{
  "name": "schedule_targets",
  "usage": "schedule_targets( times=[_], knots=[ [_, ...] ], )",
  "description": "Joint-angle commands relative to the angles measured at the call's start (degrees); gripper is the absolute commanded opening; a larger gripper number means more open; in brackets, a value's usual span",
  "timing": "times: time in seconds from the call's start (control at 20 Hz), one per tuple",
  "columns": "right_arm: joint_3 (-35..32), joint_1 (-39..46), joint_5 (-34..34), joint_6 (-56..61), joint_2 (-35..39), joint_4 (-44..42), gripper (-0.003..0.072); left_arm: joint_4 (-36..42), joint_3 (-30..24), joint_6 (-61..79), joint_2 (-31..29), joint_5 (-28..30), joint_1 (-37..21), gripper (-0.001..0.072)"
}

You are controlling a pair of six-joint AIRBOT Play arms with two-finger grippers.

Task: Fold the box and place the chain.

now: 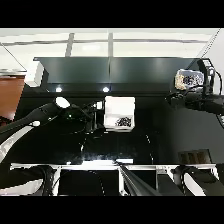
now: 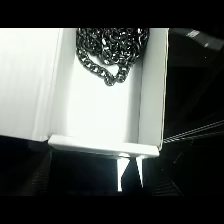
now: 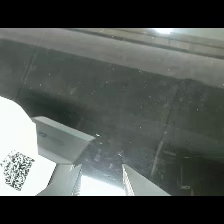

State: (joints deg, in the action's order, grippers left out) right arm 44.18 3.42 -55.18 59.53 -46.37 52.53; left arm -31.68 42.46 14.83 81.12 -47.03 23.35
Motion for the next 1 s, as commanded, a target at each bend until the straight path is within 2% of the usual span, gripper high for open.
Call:
schedule_targets(
  times=[0.0, 0.3, 0.45, 0.55, 0.7, 0.75, 0.8, 0.95],
  knots=[
    [-0.04, 0.02, -0.17, 0.04, 0.02, -0.04, 0.0316, 0.42, 1.38, -0.02, 0.90, 0.31, 1.49, 0.0716],
    [-0.04, 0.02, -0.94, 0.02, 0.02, -0.02, 0.0316, 0.13, 2.01, -0.31, 2.14, -0.42, 3.26, 0.0714],
    [-0.17, -0.81, -1.01, 0.02, 0.02, -2.40, 0.0316, 0.13, 2.01, -0.31, 2.14, -0.57, 3.23, 0.0680],
    [-1.03, -3.89, 2.19, 0.04, -0.26, -5.31, 0.0317, 0.13, 2.01, -0.28, 2.14, -0.61, 3.21, 0.0496],
    [-0.87, -10.95, 10.75, 3.08, -4.26, -6.21, 0.0319, 0.13, 2.01, -0.28, 2.14, -0.57, 3.21, 0.0486],
    [-0.22, -12.68, 12.98, 2.99, -6.62, -6.91, 0.0380, 0.15, 2.01, -0.28, 2.14, -0.59, 3.21, 0.0486],
    [1.14, -13.90, 14.12, 2.78, -9.90, -7.58, 0.0599, 0.17, 2.01, -0.28, 2.14, -0.66, 3.21, 0.0486],
    [8.59, -15.02, 12.50, 1.49, -22.14, -9.86, 0.0604, 0.17, 2.01, -0.26, 2.14, -0.79, 3.21, 0.0487]
  ],
)
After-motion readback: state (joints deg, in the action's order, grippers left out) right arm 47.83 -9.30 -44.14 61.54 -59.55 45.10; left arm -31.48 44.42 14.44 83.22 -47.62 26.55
